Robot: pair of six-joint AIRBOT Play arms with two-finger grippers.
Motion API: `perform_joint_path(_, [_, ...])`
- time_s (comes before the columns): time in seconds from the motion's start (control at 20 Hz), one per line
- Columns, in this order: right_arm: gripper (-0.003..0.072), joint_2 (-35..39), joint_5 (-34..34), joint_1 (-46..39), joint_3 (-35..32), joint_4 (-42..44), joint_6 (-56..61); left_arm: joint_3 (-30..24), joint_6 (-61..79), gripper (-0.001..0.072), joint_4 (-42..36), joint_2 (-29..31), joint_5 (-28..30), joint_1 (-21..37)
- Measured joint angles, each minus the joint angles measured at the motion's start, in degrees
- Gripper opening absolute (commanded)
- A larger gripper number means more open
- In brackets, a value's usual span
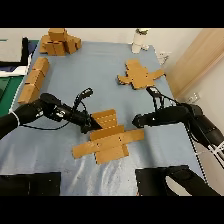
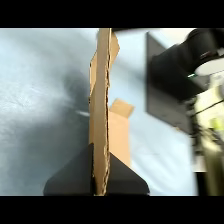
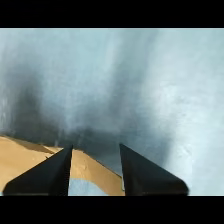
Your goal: Fold the box.
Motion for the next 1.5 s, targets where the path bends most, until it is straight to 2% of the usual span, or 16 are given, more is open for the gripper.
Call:
perform_joint_path(0.05, [0.0299, -0.09, 0.13, -0.35, 0.57, -0.39, 0.68, -0.85, 1.46, 0.0011, 0.00, 0.68, 1.97, -0.90])
perform_joint_path(0.1, [0.0265, -0.20, 0.24, -0.68, 1.01, -0.66, 1.38, -1.64, 3.04, 0.0010, 0.02, 1.31, 3.72, -1.88])
perform_joint_path(0.35, [0.0263, -2.34, 0.87, -1.22, 1.95, -1.31, 4.66, -4.42, 8.61, 0.0011, 1.01, 4.22, 10.86, -7.58])
perform_joint_path(0.6, [0.0264, -4.63, 1.40, -1.33, 2.12, -0.15, 5.62, -6.93, 11.17, 0.0011, 2.45, 6.56, 15.54, -11.47])
perform_joint_path(1.25, [0.0263, -5.51, 3.17, -1.33, 2.14, 1.75, 5.97, -7.89, 8.85, 0.0013, 8.00, 7.21, 17.25, -12.35])
perform_joint_path(1.3, [0.0237, -5.51, 3.17, -1.33, 2.14, 1.75, 5.97, -7.89, 8.15, 0.0012, 8.22, 7.21, 17.05, -12.35])
perform_joint_path(1.35, [0.0016, -5.51, 3.13, -1.33, 2.14, 1.77, 5.97, -7.89, 7.50, 0.0013, 8.37, 7.21, 16.92, -12.35])
perform_joint_path(1.5, [0.0002, -5.49, 0.96, -1.36, 2.14, 2.40, 5.99, -7.89, 6.19, 0.0012, 8.74, 7.28, 16.87, -12.35])
